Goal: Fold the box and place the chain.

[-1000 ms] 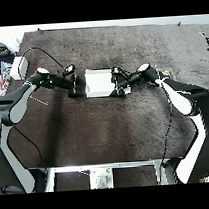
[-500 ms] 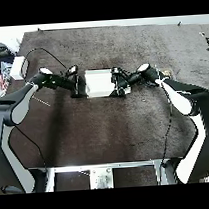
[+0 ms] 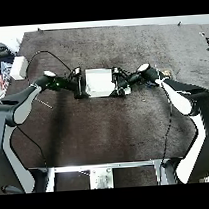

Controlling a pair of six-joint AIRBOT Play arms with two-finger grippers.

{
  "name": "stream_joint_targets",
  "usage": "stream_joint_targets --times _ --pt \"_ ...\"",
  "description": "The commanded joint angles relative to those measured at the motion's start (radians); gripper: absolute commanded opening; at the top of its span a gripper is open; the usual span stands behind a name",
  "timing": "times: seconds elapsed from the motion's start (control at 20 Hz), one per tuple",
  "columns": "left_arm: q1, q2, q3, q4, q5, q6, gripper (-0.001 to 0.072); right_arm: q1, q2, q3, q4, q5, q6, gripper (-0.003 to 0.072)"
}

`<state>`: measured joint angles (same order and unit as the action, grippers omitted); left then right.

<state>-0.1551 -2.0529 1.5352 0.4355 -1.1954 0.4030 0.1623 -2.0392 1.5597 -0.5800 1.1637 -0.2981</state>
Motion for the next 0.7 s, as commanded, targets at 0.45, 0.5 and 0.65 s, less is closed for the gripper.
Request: stream_joint_targets --times 0.45,0.5,0.65 --pt "-0.002 -0.012 -0.004 -0.054 -0.019 0.128 0.0714 0.0 -0.001 0.0 0.0 0.0 0.0 0.0606" --pt "-0.004 -0.012 -0.004 -0.053 -0.017 0.128 0.0714 0.0 -0.001 0.0 0.0 0.0 0.0 0.0606" --pt "-0.02 -0.012 -0.004 -0.047 0.01 0.117 0.0714 0.0 -0.001 0.0 0.0 0.0 0.0 0.0606"
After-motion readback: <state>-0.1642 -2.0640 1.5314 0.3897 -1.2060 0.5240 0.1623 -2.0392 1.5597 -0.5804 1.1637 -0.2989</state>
